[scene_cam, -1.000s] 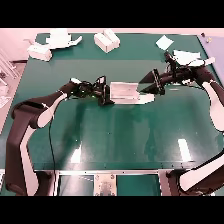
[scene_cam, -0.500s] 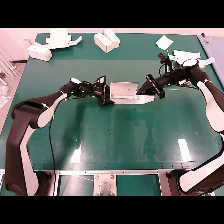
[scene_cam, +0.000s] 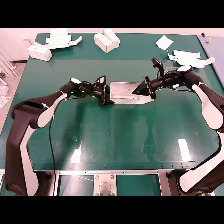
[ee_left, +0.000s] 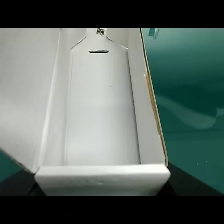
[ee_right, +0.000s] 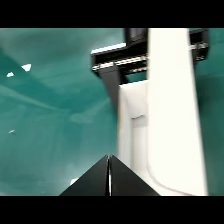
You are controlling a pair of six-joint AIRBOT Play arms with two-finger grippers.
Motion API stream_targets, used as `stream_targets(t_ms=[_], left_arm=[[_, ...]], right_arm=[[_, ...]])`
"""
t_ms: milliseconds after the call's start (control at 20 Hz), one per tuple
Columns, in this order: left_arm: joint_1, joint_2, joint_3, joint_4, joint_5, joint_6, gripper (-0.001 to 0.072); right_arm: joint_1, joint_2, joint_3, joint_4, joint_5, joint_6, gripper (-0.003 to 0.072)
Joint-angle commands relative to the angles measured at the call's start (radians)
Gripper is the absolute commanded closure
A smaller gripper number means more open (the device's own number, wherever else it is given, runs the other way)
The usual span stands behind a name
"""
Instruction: Fold the box and place the chain.
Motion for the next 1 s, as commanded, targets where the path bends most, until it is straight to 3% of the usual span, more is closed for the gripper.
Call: stream_targets(t_ms=[0, 150, 500, 950], left_arm=[[0.001, 0.000, 0.000, 0.000, 0.000, 0.000, 0.0312], [0.001, 0.000, 0.000, 0.000, 0.000, 0.000, 0.0312], [0.001, 0.000, 0.000, 0.000, 0.000, 0.000, 0.0312], [0.001, 0.000, 0.000, 0.000, -0.013, -0.007, 0.0312]], right_arm=[[0.002, -0.003, 0.013, 0.044, -0.107, -0.026, 0.0679], [0.000, -0.003, 0.035, 0.044, -0.132, -0.026, 0.0679], [0.000, -0.023, 0.039, 0.044, -0.346, -0.071, 0.0679], [0.004, -0.101, 0.039, 0.039, -0.379, -0.068, 0.0679]])
